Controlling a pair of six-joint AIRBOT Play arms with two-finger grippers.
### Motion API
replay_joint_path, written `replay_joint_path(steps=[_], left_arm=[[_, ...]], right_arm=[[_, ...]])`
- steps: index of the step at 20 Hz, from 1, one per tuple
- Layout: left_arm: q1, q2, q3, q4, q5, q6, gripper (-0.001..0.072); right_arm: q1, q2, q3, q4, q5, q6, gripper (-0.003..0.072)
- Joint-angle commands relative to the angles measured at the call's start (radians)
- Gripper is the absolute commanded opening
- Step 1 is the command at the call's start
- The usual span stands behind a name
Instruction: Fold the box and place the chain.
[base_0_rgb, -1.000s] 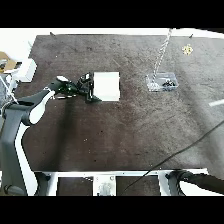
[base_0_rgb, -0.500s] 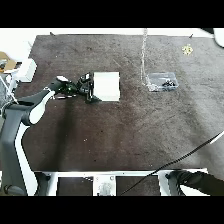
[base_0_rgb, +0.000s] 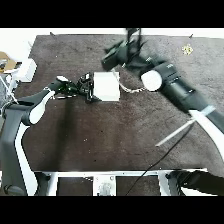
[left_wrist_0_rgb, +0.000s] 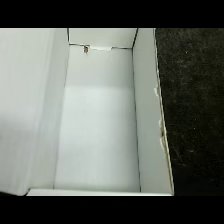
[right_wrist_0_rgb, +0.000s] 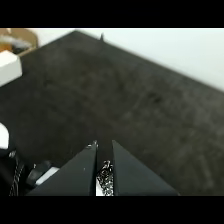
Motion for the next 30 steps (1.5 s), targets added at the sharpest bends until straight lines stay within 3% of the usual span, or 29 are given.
replay_joint_path(steps=[1,3,4,5,10,13,16,18,20,22,23,30], left_arm=[[0.0,-0.001,0.0,0.0,0.0,0.0,0.0291],[0.0,-0.001,0.0,0.0,0.0,0.0,0.0291],[0.0,-0.001,0.0,0.0,0.0,0.0,0.029],[0.0,-0.001,0.0,0.0,0.0,0.0,0.0291],[0.0,-0.001,0.0,0.0,0.0,0.0,0.029],[0.0,-0.001,0.0,0.0,0.0,0.0,0.029],[0.0,-0.001,0.0,0.0,0.0,0.0,0.029],[0.0,-0.001,0.0,0.0,0.0,0.0,0.029],[0.0,-0.001,0.0,0.0,0.0,0.0,0.0291],[0.0,-0.001,0.0,0.0,0.0,0.0,0.0291],[0.0,-0.001,0.0,0.0,0.0,0.0,0.0291],[0.0,-0.001,0.0,0.0,0.0,0.0,0.0291]], right_arm=[[0.026,-0.138,-0.061,0.074,-0.085,0.003,0.0003],[0.023,-0.21,-0.061,0.116,-0.071,0.004,0.0004],[0.017,-0.221,-0.061,0.119,-0.06,0.017,0.0129],[0.007,-0.22,-0.06,0.118,-0.046,0.034,0.0338],[-0.102,-0.119,-0.061,0.117,0.123,0.037,0.0324],[-0.244,-0.068,-0.084,0.114,0.298,0.11,0.0323],[-0.399,-0.054,-0.166,0.115,0.372,0.186,0.0323],[-0.483,-0.054,-0.238,0.114,0.369,0.226,0.0321],[-0.544,-0.055,-0.308,0.118,0.312,0.259,0.0178],[-0.572,-0.077,-0.341,0.153,0.224,0.285,0.0179],[-0.573,-0.095,-0.341,0.172,0.196,0.284,0.0231],[-0.534,-0.224,-0.315,0.268,0.054,0.285,0.0233]])
